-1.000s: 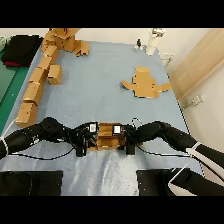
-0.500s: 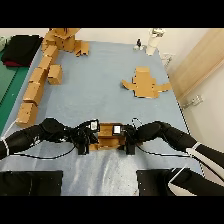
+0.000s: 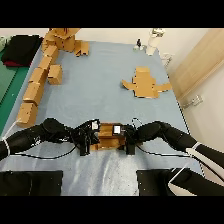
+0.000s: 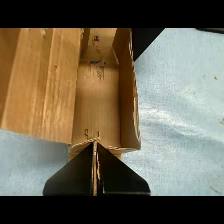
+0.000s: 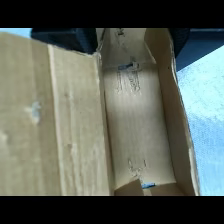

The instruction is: Fold the box.

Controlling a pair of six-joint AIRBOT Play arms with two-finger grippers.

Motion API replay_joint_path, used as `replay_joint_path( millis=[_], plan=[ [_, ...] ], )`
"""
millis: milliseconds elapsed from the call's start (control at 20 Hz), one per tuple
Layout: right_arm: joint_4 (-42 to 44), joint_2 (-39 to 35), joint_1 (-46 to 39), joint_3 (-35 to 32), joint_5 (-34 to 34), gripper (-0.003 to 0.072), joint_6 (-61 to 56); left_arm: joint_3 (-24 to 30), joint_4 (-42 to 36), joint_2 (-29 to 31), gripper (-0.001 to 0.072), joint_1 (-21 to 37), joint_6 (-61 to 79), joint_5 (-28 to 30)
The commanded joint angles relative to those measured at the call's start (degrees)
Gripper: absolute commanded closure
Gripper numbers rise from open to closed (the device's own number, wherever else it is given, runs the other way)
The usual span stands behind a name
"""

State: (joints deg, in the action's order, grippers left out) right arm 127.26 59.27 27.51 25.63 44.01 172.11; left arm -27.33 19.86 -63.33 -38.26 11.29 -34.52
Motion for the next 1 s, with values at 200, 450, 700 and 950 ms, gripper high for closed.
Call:
replay_joint_path(
  millis=[200, 450, 700, 950],
  plan=[
    [0.0, 0.0, 0.0, 0.0, 0.0, 0.0240, 0.0, 0.0, -4.7, -1.7, 0.0510, 0.0, 3.3, -0.1],
    [0.0, 0.0, 0.0, 0.0, 0.0, 0.0241, 0.0, 0.0, -4.7, -1.7, 0.0396, 0.0, 3.3, -0.2],
    [0.0, 0.0, 0.0, 0.0, 0.0, 0.0240, 0.0, 0.0, -4.6, -1.7, 0.0394, 0.0, 3.3, -0.2],
    [0.0, 0.0, 0.0, 0.0, 0.0, 0.0241, 0.0, 0.0, -4.6, -1.7, 0.0051, 0.0, 3.3, -0.1]
  ],
)
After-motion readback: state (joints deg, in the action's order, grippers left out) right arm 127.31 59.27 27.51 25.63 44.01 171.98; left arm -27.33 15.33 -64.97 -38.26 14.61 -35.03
